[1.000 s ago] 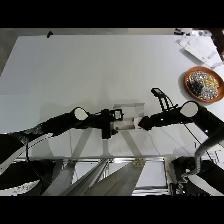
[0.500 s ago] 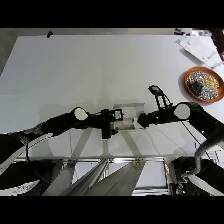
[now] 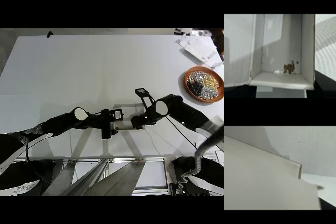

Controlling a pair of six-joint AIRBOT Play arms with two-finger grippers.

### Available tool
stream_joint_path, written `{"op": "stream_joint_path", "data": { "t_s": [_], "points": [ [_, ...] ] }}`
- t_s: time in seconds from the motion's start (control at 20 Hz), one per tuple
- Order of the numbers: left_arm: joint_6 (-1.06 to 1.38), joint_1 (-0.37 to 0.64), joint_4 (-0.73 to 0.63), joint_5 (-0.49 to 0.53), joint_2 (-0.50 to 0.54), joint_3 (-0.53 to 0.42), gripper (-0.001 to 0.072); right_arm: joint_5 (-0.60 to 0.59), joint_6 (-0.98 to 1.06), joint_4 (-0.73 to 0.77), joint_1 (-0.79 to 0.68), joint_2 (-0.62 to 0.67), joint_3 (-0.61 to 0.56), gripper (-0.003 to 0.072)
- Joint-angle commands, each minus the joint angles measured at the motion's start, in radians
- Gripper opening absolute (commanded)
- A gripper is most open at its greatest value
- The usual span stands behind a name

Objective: Fold the box and place the chain.

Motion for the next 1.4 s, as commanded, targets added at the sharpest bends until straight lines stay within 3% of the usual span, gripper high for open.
{"op": "stream_joint_path", "data": {
  "t_s": [0.0,0.1,0.2,0.25,0.3,0.35,0.5,1.05,1.1,1.15,1.35],
  "points": [
    [0.000,0.001,0.000,0.000,0.001,0.000,0.0392,0.034,0.121,-0.097,0.047,-0.056,0.038,0.0467],
    [0.000,0.001,0.000,0.000,0.001,0.000,0.0392,0.031,0.167,-0.137,0.057,-0.056,0.038,0.0460],
    [0.000,0.001,0.000,0.000,0.001,0.000,0.0392,0.048,0.183,-0.159,0.058,-0.056,0.038,0.0403],
    [0.000,0.001,0.000,0.000,0.001,0.000,0.0392,0.056,0.183,-0.163,0.058,-0.056,0.038,0.0370],
    [0.000,0.001,0.000,0.000,0.001,0.000,0.0392,0.059,0.183,-0.163,0.058,-0.056,0.038,0.0277],
    [0.000,0.001,0.000,0.000,0.001,0.000,0.0392,0.061,0.183,-0.163,0.058,-0.056,0.038,0.0231],
    [0.000,0.001,0.000,0.000,0.001,0.000,0.0392,0.056,0.200,-0.162,0.061,-0.056,0.038,0.0163],
    [0.000,0.001,0.000,0.000,0.001,0.000,0.0392,0.024,0.340,-0.192,0.117,-0.056,0.038,0.0154],
    [0.000,0.001,0.000,0.000,0.001,0.000,0.0392,0.026,0.340,-0.192,0.117,-0.056,0.038,0.0115],
    [0.000,0.001,0.000,0.000,0.001,0.000,0.0392,0.032,0.340,-0.194,0.117,-0.056,0.038,0.0008],
    [0.000,0.001,0.000,0.000,0.001,0.000,0.0392,0.034,0.336,-0.195,0.117,-0.056,0.038,0.0007]
  ]
}}
